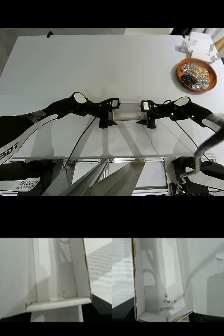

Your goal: Fold the box and place the chain.

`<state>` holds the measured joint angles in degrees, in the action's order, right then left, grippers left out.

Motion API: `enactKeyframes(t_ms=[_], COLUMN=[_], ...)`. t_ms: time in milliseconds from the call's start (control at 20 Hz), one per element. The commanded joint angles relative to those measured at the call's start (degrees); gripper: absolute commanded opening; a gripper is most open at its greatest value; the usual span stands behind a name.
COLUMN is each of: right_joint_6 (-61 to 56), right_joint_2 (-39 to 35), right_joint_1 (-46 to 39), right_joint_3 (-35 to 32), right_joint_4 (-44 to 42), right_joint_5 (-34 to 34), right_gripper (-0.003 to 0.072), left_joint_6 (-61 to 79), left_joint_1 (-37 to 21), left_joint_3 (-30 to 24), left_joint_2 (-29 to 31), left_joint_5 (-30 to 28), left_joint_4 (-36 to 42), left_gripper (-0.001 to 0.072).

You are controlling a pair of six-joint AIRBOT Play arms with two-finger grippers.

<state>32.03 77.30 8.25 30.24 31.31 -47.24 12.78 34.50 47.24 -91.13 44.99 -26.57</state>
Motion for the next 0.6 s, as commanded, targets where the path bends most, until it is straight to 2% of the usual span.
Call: enactKeyframes(t_ms=[0, 550], right_joint_6=[-0.04, -0.04], right_joint_2=[-0.02, -0.02], right_joint_1=[0.02, 0.0], right_joint_3=[0.0, 0.0], right_joint_4=[-0.07, -0.39], right_joint_5=[0.11, 0.11], right_gripper=[0.0414, 0.0414], left_joint_6=[-0.33, -0.35], left_joint_1=[0.09, 0.22], left_joint_3=[-0.04, -0.04], left_joint_2=[-0.15, -0.15], left_joint_5=[-0.61, -0.59], left_joint_4=[0.0, 0.0], left_gripper=[0.0206, 0.0206])
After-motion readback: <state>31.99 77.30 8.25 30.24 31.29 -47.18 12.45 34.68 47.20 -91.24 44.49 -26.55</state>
